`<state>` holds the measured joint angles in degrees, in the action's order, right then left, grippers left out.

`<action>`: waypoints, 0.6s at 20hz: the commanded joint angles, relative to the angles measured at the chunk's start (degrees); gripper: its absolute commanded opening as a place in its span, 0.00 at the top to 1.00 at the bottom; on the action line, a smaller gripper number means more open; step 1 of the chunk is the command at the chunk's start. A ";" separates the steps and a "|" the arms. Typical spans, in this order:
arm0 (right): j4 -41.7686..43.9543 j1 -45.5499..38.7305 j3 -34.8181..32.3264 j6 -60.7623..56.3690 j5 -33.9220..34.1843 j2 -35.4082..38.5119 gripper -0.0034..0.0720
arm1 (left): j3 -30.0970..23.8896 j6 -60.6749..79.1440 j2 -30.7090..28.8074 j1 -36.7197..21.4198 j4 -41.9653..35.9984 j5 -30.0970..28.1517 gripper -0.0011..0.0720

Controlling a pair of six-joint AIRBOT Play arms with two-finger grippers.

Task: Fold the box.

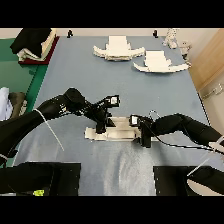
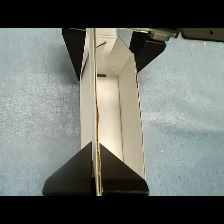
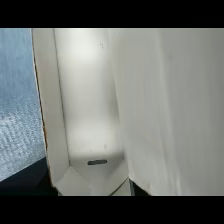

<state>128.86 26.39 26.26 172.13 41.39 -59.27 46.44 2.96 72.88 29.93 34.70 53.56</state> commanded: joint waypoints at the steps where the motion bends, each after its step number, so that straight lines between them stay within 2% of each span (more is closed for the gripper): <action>1: 0.42 -0.02 0.02 -0.02 0.00 1.14 0.14 | -0.02 0.02 0.02 -0.02 0.00 0.00 0.96; 8: 0.39 -0.02 0.02 -0.02 -0.13 -2.12 0.14 | -0.02 0.02 0.02 -0.02 0.00 0.00 0.96; 11: 0.11 -0.02 0.02 -0.02 -0.11 -2.10 0.21 | -0.02 0.02 0.02 -0.02 0.00 0.00 0.96; 12: 0.13 -0.02 0.02 -0.02 0.07 -2.10 0.28 | -0.02 0.02 0.02 -0.02 0.00 0.02 0.96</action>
